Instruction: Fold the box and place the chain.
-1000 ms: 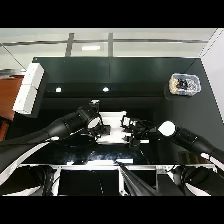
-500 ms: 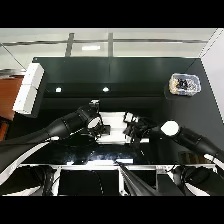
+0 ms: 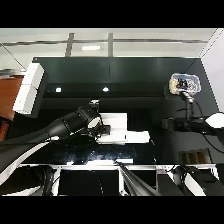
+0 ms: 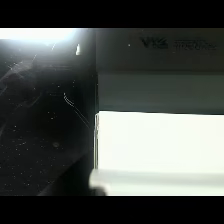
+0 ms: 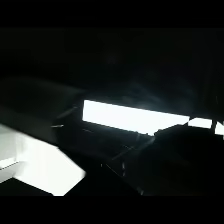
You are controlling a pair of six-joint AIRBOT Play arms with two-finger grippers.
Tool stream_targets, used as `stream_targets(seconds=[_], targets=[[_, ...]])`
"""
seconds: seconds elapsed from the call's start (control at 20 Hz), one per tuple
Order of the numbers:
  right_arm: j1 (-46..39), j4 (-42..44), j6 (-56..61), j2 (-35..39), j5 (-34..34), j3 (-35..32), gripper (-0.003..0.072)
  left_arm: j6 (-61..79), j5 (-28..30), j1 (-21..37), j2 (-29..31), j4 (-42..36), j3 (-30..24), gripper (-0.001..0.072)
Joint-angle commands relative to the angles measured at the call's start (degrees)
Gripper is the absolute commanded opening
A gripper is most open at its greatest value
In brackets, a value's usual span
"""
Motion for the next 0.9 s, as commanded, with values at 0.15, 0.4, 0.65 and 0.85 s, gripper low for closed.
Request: stream_targets(seconds=[0.15,0.4,0.65,0.85], targets=[[-7.9,0.2,12.6,-7.1,6.4,-5.8,0.0024,0.0,-0.2,0.0,0.0,0.0,0.0,0.0032],[-0.1,10.0,6.5,-15.2,4.7,-6.0,0.0024,0.0,0.0,0.0,0.0,0.1,0.0,0.0032],[8.9,22.3,-0.9,-18.0,1.3,-6.0,0.0053,0.0,0.0,0.0,0.0,0.0,0.0,0.0033],[10.2,29.4,-6.3,-18.0,2.8,-5.7,0.0447,0.0,-0.1,0.0,0.0,0.0,0.0,0.0033]])
